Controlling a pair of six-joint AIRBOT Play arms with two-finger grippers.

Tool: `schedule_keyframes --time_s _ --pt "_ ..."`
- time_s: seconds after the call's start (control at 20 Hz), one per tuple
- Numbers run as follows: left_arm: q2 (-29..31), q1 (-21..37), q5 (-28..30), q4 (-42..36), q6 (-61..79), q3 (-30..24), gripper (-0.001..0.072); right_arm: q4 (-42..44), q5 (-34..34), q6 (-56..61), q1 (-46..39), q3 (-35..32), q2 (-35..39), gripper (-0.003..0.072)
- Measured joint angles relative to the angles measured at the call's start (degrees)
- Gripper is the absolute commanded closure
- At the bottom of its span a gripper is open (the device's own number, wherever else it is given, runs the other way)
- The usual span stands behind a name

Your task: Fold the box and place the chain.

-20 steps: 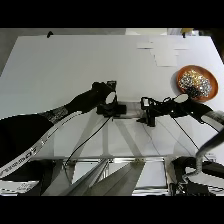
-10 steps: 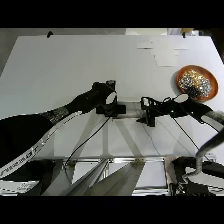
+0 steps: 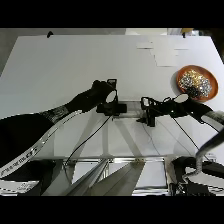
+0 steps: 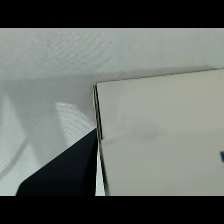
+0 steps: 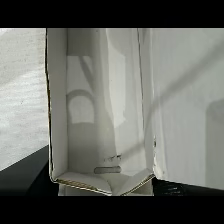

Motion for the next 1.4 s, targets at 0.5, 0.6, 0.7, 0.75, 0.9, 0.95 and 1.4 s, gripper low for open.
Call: schedule_keyframes --time_s 0.5,0.6,0.7,0.75,0.9,0.95,1.4 --pt "-2.99 0.46 -5.55 -0.37 1.38 2.86 0.0645 0.0 0.0 -0.02 0.0 0.0 0.0 0.0289" --pt "-3.28 0.48 -5.64 -0.48 1.38 2.99 0.0677 0.0 0.0 -0.02 0.0 0.0 0.0 0.0289" --pt "-3.48 0.48 -5.7 -0.48 1.38 3.04 0.0677 0.02 0.02 0.0 0.0 0.0 0.0 0.0289" --pt "-3.56 0.48 -5.79 -0.48 1.38 3.06 0.0658 0.0 0.02 0.0 0.0 0.0 0.0 0.0289" --pt "-4.02 0.48 -5.4 -0.46 1.6 2.97 0.06 -0.02 0.02 -0.02 0.02 0.0 0.0 0.0289" --pt "-3.93 0.48 -5.4 -0.52 1.64 3.02 0.06 -0.02 0.02 -0.02 0.02 0.0 0.0 0.0289" --pt "-4.02 0.48 -4.81 -0.9 1.7 2.99 0.0525 0.0 0.02 -0.02 0.02 -0.04 0.0 0.0289"
